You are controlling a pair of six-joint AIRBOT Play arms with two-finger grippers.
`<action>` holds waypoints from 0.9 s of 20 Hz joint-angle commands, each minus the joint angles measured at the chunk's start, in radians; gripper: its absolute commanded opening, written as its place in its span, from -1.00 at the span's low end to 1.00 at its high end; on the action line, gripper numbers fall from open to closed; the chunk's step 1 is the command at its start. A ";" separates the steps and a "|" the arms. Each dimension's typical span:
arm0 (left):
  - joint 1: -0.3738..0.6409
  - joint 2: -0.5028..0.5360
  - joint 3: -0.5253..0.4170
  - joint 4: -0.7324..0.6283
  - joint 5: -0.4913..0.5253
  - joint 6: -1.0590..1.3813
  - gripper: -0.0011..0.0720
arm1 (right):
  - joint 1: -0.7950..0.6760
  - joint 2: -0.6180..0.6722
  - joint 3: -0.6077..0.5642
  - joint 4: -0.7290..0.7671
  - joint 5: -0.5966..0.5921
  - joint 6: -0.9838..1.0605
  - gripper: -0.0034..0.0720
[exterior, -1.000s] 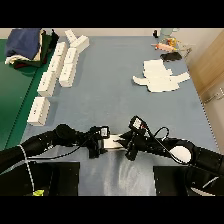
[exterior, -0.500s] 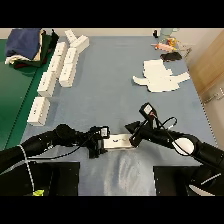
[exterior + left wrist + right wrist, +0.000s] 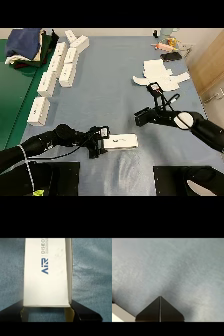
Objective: Fold the box.
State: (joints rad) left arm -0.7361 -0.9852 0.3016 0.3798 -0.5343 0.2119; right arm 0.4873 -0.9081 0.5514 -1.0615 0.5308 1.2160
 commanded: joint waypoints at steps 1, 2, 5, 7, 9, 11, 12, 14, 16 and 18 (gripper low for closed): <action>0.001 0.000 0.001 0.000 0.002 0.000 0.46 | -0.027 -0.147 0.184 -0.280 0.246 0.367 -0.90; 0.001 0.000 0.001 0.000 0.002 0.000 0.46 | -0.027 -0.186 0.239 -0.320 0.302 0.451 -0.90; 0.003 0.000 0.004 -0.003 0.021 -0.030 0.46 | -0.027 -0.254 0.338 -0.345 0.342 0.582 -0.88; 0.024 0.008 0.010 0.000 0.090 -0.182 0.46 | -0.027 -0.264 0.359 -0.334 0.319 0.599 -0.84; 0.081 0.040 0.010 0.010 0.147 -0.303 0.46 | -0.027 -0.262 0.361 -0.325 0.311 0.599 -0.84; 0.173 0.089 0.010 0.010 0.161 -0.370 0.46 | -0.027 -0.262 0.361 -0.318 0.312 0.599 -0.84; 0.230 0.118 0.010 0.012 0.161 -0.392 0.46 | -0.027 -0.262 0.361 -0.317 0.314 0.599 -0.84; 0.357 0.170 0.010 0.078 0.159 -0.469 0.46 | -0.027 -0.262 0.361 -0.318 0.314 0.599 -0.84; 0.493 0.210 0.010 0.234 0.151 -0.621 0.46 | -0.027 -0.262 0.361 -0.318 0.314 0.599 -0.84; 0.628 0.241 0.010 0.420 0.105 -0.769 0.46 | -0.027 -0.262 0.361 -0.318 0.314 0.599 -0.84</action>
State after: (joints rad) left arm -0.2760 -0.7937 0.3107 0.5777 -0.3965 -0.3420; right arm 0.4610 -1.1698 0.9100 -1.3796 0.8433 1.8091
